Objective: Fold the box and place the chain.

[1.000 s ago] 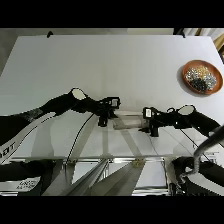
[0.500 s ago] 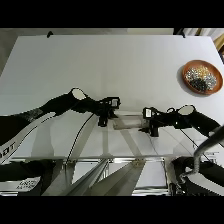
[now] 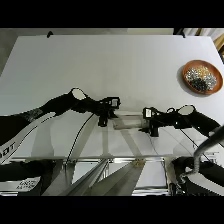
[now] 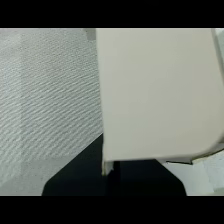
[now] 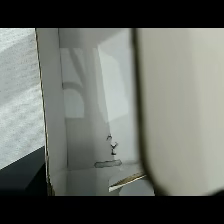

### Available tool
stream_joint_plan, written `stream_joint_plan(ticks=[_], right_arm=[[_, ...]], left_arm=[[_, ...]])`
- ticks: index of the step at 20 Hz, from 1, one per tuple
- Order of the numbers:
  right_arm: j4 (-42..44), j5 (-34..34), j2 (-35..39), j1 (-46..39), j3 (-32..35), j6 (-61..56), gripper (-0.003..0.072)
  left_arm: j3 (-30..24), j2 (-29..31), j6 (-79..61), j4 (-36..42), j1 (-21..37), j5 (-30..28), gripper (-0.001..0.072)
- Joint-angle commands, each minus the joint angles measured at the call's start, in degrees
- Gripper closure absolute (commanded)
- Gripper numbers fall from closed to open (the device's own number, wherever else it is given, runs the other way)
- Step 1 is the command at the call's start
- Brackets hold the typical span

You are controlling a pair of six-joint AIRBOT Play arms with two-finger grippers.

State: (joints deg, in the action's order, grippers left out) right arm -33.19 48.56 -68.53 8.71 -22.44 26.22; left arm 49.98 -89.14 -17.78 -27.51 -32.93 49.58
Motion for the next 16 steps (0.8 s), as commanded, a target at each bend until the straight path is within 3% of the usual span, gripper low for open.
stream_joint_plan(ticks=[1,14,16], right_arm=[[0.0,0.1,0.0,0.0,0.0,0.0,0.0245],[0.0,0.1,0.0,0.0,0.0,0.0,0.0245],[0.0,0.1,0.0,0.0,0.0,0.0,0.0245]], left_arm=[[0.0,0.0,0.0,0.0,0.0,0.0,0.0698],[0.0,0.0,0.0,0.0,0.0,2.3,0.0697],[0.0,0.2,0.0,0.0,0.0,2.5,0.0649]])
